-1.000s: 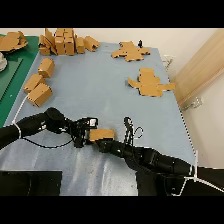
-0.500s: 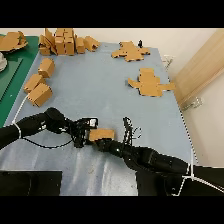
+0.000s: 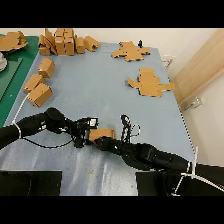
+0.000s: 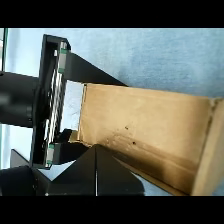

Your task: Fold the box.

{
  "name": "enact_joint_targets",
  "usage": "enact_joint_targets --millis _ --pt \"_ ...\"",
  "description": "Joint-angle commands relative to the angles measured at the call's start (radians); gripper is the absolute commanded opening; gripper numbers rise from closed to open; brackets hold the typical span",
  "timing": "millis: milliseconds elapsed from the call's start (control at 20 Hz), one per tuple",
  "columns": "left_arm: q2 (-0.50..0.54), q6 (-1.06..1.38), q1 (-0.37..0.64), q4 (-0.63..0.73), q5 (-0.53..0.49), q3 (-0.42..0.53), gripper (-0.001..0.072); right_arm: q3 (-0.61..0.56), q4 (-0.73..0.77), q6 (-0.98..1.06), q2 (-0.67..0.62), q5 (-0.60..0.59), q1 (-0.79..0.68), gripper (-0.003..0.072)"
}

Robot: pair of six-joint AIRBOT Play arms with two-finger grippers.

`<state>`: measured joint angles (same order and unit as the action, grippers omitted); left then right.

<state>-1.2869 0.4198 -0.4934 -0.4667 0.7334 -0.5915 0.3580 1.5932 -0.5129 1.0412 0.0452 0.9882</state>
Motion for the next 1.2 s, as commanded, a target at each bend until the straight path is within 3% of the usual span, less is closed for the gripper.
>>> enact_joint_targets --millis 0,400,800,900,1050,1150 --pt "0.000 0.000 0.000 -0.001 0.000 0.000 0.0380 0.015 0.000 0.000 0.001 -0.053 -0.014 0.0004" --pt "0.000 0.000 0.001 -0.001 0.000 0.000 0.0380 0.094 0.000 0.000 -0.050 -0.157 -0.035 0.0004" --pt "0.000 0.000 0.000 -0.001 0.000 0.000 0.0380 0.096 -0.009 0.000 -0.125 -0.164 -0.035 0.0004" --pt "0.000 0.000 0.000 -0.001 0.000 0.000 0.0380 0.096 -0.040 0.000 -0.176 -0.260 -0.048 0.0004" --pt "0.000 0.000 0.000 -0.001 0.000 0.000 0.0380 0.096 -0.161 0.000 -0.264 -0.518 -0.125 0.0004" --pt "0.000 0.000 0.000 -0.001 0.000 0.000 0.0380 0.096 -0.232 0.000 -0.340 -0.598 -0.200 0.0004"
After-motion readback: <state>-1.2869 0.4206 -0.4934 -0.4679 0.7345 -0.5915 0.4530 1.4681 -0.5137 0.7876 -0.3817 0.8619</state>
